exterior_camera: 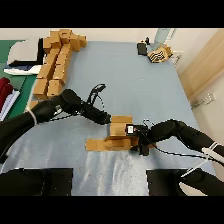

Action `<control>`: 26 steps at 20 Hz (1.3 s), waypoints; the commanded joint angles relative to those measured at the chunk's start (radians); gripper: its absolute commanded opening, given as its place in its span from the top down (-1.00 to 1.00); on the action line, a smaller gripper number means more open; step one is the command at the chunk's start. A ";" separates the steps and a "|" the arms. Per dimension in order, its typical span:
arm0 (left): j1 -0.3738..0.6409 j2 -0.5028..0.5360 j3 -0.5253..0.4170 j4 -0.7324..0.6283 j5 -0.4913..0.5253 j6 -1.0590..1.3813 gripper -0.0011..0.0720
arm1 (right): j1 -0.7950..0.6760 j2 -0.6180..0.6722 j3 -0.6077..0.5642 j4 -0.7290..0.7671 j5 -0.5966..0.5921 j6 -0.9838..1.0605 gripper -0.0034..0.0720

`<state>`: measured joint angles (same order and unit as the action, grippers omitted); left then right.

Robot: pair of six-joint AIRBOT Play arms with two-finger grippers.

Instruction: Fold the box.

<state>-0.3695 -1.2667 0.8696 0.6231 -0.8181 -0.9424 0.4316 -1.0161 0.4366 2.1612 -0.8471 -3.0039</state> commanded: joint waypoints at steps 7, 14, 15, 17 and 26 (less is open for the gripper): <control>0.064 0.219 -0.270 -0.055 -0.034 0.679 0.94 | 0.000 -0.001 0.001 -0.003 0.000 0.000 -0.42; 0.074 0.244 -0.426 -0.185 0.058 1.085 -0.68 | 0.000 -0.001 0.001 -0.003 0.000 0.000 -0.42; 0.065 0.244 -0.426 -0.182 0.061 1.085 -0.68 | 0.000 0.000 0.001 -0.003 0.000 0.000 -0.42; 0.037 0.244 -0.426 -0.182 0.061 1.110 -0.69 | 0.000 -0.001 0.001 -0.003 0.000 0.000 -0.42; -0.090 0.179 -0.426 -0.196 0.158 1.054 -0.89 | 0.000 0.000 0.001 -0.003 0.000 0.000 -0.42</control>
<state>-0.4316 -1.0687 0.4442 0.4389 -0.6834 0.1261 0.4316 -1.0161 0.4366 2.1578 -0.8471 -3.0035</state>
